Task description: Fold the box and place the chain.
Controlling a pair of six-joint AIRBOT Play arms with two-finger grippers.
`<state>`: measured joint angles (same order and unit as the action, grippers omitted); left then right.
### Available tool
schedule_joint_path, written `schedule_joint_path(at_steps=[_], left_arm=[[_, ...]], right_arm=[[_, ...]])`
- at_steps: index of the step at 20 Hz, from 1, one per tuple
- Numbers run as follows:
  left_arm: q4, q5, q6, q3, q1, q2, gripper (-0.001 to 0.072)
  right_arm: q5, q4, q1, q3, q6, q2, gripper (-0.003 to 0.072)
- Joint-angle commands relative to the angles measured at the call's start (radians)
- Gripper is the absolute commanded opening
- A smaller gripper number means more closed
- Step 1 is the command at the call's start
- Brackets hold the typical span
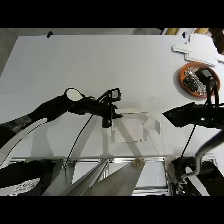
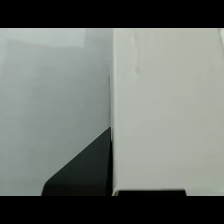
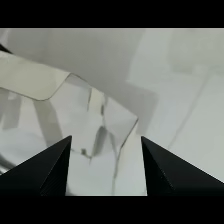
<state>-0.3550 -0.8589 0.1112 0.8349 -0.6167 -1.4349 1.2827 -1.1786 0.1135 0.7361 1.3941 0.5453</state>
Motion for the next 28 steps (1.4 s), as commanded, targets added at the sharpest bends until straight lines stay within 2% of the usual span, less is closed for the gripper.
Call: schedule_joint_path(at_steps=[1,4,8,12,16,23,26,28], left_arm=[[0.113,0.018,0.203,-0.005,-0.002,-0.068,0.0001],[0.098,0.0,0.209,-0.004,-0.002,-0.101,0.0001],[0.02,0.003,0.276,-0.003,-0.002,-0.103,0.0002],[0.003,0.008,0.293,-0.003,-0.002,-0.103,0.0003],[0.003,0.07,0.288,-0.003,-0.002,-0.103,0.0005],[0.04,0.084,0.254,-0.003,-0.003,-0.103,0.0],[0.048,0.159,0.201,-0.003,-0.021,-0.101,0.0],[0.047,0.174,0.199,-0.003,-0.047,-0.101,0.0001]], right_arm=[[0.016,0.008,0.001,0.001,-0.016,-0.001,0.0476],[0.016,0.008,0.001,0.001,-0.016,0.0,0.0476],[0.014,0.006,0.001,0.001,-0.017,0.0,0.0476],[0.014,0.005,0.001,0.001,-0.043,0.0,0.0476],[0.012,0.005,0.001,0.001,-0.043,0.0,0.0476],[0.011,0.005,0.001,0.001,-0.043,0.0,0.0476],[0.012,0.004,0.001,0.001,-0.043,0.0,0.0476],[0.012,0.004,0.001,0.001,-0.051,0.0,0.0476]])
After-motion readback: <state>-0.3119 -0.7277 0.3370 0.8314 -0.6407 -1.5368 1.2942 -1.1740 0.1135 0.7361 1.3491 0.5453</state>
